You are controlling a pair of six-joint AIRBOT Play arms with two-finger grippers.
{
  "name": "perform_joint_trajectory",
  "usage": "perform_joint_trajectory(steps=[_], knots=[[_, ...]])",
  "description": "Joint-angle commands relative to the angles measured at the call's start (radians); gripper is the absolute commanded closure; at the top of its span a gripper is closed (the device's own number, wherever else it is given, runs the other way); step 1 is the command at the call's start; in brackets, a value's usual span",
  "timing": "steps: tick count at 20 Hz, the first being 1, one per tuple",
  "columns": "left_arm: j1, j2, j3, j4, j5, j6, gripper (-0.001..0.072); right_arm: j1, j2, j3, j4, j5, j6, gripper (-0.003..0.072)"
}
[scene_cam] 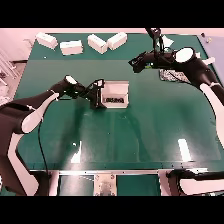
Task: Fold the box and place the chain.
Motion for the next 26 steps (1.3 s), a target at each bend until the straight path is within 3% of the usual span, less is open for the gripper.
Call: perform_joint_trajectory(steps=[1,7,13,16,17,18,24,26], knots=[[0.001,-0.001,0.000,0.000,0.000,0.000,0.0241,-0.069,-0.117,0.086,0.167,0.206,-0.118,0.0538],[0.000,-0.001,0.000,0.000,0.000,0.000,0.0241,-0.052,-0.223,0.100,0.174,0.336,-0.167,0.0538],[0.001,-0.001,0.000,0.000,0.000,0.000,0.0241,-0.032,-0.232,0.101,0.169,0.380,-0.204,0.0538],[0.001,-0.001,0.000,0.000,0.000,0.000,0.0241,-0.016,-0.232,0.101,0.139,0.458,-0.218,0.0530],[0.000,-0.001,0.000,0.000,0.000,0.000,0.0241,-0.014,-0.232,0.101,0.137,0.474,-0.230,0.0508],[0.000,-0.001,0.000,0.000,0.000,0.000,0.0241,-0.014,-0.230,0.101,0.137,0.475,-0.228,0.0418],[0.000,-0.001,0.000,0.000,0.000,0.000,0.0241,-0.014,-0.228,0.101,0.063,0.577,-0.226,0.0401],[0.001,-0.001,0.000,0.000,0.000,0.000,0.0241,-0.011,-0.227,0.101,0.037,0.579,-0.226,0.0341]])
